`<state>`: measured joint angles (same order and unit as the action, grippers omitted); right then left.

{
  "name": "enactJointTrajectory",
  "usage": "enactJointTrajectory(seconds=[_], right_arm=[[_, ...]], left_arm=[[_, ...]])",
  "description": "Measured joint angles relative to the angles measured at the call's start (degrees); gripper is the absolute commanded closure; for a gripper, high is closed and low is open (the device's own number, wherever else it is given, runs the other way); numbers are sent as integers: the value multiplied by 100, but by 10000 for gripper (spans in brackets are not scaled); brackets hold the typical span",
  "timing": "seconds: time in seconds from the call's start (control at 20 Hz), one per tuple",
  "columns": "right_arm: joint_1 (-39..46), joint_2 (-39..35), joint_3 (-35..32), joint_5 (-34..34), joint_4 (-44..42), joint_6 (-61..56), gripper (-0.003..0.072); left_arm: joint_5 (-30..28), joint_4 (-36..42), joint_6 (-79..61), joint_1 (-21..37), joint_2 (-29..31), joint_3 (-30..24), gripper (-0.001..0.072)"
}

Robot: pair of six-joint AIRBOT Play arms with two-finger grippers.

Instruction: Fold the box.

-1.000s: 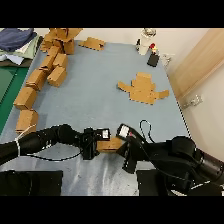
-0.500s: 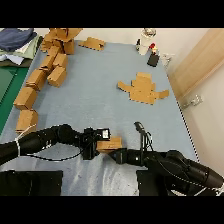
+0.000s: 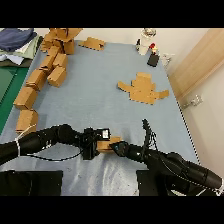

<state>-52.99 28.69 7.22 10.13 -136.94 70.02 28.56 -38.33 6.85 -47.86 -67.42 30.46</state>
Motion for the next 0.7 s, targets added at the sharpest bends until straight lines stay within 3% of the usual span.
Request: enactJointTrajectory(seconds=[0.7], right_arm=[[-17,717,-4,103,221,149,684]], left_arm=[[0,0,2,0,0,0,241]])
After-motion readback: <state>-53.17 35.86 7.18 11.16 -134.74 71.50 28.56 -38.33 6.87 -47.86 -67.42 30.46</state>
